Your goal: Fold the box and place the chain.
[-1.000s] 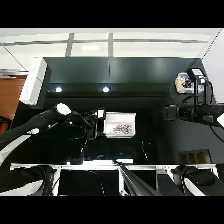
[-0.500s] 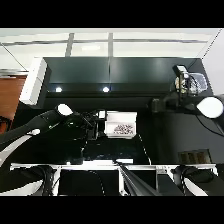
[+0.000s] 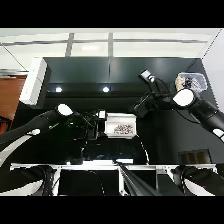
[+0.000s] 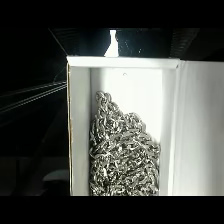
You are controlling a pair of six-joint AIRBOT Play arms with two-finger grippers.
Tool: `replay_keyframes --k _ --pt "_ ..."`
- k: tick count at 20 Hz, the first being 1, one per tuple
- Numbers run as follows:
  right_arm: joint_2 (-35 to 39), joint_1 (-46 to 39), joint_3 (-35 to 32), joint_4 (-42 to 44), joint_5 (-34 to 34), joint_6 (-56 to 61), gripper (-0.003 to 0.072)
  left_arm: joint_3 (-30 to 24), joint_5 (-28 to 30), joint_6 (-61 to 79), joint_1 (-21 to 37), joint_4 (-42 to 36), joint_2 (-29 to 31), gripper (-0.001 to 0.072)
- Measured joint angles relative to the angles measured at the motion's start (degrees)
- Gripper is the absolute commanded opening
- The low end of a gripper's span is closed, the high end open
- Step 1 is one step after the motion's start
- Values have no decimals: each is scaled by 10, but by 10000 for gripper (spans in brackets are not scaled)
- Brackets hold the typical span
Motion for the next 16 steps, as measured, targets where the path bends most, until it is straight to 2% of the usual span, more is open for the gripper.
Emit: replay_keyframes --k 4,7,15,16 --pt "19 4 7 8 90 -74 677 0 0 0 0 0 0 333" --pt "25 5 1 6 131 -104 677 0 0 0 0 0 0 333" --pt "28 35 -41 2 118 -207 676 0 0 -1 0 0 0 333" --pt "28 41 -42 2 110 -217 619 0 0 -1 0 0 0 333"
